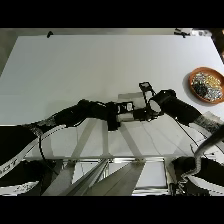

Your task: Fold the box and place the chain.

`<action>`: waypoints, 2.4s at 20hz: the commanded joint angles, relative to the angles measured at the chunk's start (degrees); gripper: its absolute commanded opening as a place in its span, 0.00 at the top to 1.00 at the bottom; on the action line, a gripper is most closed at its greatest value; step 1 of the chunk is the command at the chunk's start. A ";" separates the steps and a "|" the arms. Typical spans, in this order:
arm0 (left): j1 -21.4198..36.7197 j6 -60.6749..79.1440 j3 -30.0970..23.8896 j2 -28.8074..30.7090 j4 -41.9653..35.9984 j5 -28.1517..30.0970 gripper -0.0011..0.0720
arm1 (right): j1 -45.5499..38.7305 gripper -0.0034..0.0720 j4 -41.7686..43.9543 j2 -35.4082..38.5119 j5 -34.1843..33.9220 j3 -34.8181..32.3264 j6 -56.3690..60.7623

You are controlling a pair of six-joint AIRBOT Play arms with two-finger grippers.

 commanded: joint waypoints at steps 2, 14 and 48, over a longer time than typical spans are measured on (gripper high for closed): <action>-0.04 -0.07 0.00 0.04 -0.02 -0.07 0.51 | 0.00 0.54 -0.20 -0.20 0.57 0.02 0.94; -0.04 -0.07 0.00 0.04 0.00 -0.07 0.51 | -0.02 0.93 -1.27 -3.52 2.40 0.02 1.77; -0.04 -0.07 0.02 0.04 -0.02 -0.07 0.51 | -22.56 0.23 -27.36 20.37 3.02 0.24 -12.96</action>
